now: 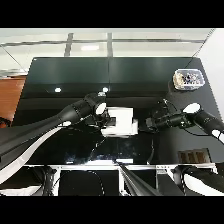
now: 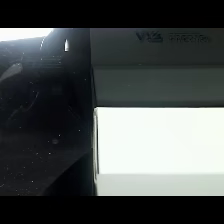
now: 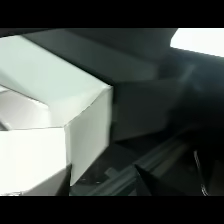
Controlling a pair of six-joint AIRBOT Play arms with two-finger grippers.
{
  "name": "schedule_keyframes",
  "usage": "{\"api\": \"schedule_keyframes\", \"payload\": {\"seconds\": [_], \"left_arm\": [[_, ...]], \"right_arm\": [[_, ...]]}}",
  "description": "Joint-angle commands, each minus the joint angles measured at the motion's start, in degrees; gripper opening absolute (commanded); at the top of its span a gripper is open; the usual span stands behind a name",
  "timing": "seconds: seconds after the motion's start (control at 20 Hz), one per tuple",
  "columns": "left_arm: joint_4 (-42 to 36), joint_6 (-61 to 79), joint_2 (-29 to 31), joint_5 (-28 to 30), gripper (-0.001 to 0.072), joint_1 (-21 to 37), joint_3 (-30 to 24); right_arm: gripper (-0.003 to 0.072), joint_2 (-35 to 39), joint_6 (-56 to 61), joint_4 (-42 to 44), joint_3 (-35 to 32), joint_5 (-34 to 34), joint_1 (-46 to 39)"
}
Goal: Fold the box and place the chain.
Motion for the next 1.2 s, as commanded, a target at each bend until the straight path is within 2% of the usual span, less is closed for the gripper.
{"api": "schedule_keyframes", "payload": {"seconds": [0.0, 0.2, 0.25, 0.4, 0.45, 0.5, 0.55, 0.65, 0.7, 0.85, 1.05, 1.15], "left_arm": [[0.0, -0.02, -0.02, 0.04, 0.0029, 0.02, 0.0], [-0.02, -0.02, -0.02, -0.07, 0.0029, 0.02, 0.0], [0.0, -0.02, -0.02, -0.07, 0.003, 0.02, 0.0], [-0.02, -0.02, -0.02, -0.09, 0.0029, 0.02, 0.0], [-0.02, -0.02, -0.02, -0.09, 0.0029, 0.02, 0.0], [-0.02, -0.04, -0.02, -0.09, 0.0029, 0.02, 0.0], [-0.02, -0.02, -0.02, -0.09, 0.003, 0.0, 0.0], [-0.04, -0.02, -0.02, -0.11, 0.003, 0.0, 0.0], [-0.04, -0.02, -0.02, -0.11, 0.003, 0.0, 0.0], [-0.04, -0.02, -0.02, -0.11, 0.003, 0.0, 0.0], [-0.02, -0.02, -0.02, -0.11, 0.0029, 0.0, 0.0], [-0.02, -0.02, -0.02, -0.09, 0.0029, 0.02, 0.0]], "right_arm": [[0.0444, -0.22, 0.63, 0.72, 3.56, 4.24, 0.72], [0.046, -0.22, 0.9, 2.19, 3.87, 5.05, 2.29], [0.0642, -0.22, 1.09, 2.16, 3.87, 4.59, 3.67], [0.0644, -0.22, 2.25, 2.21, 3.89, 0.5, 7.98], [0.0617, -0.22, 2.47, 2.03, 4.02, -0.9, 9.79], [0.0531, -0.22, 3.45, 1.49, 4.31, -2.36, 11.52], [0.0529, -0.22, 5.92, 0.2, 4.74, -3.85, 12.94], [0.0389, -0.22, 14.58, -6.27, 6.69, -5.22, 15.28], [0.0361, -0.22, 17.62, -8.74, 7.76, -5.05, 16.15], [0.0359, -0.22, 24.57, -13.33, 10.69, -6.45, 19.93], [0.0357, -0.24, 41.48, -29.88, 15.04, -8.98, 26.25], [0.0357, -0.76, 47.3, -34.07, 17.14, -9.66, 29.31]]}}
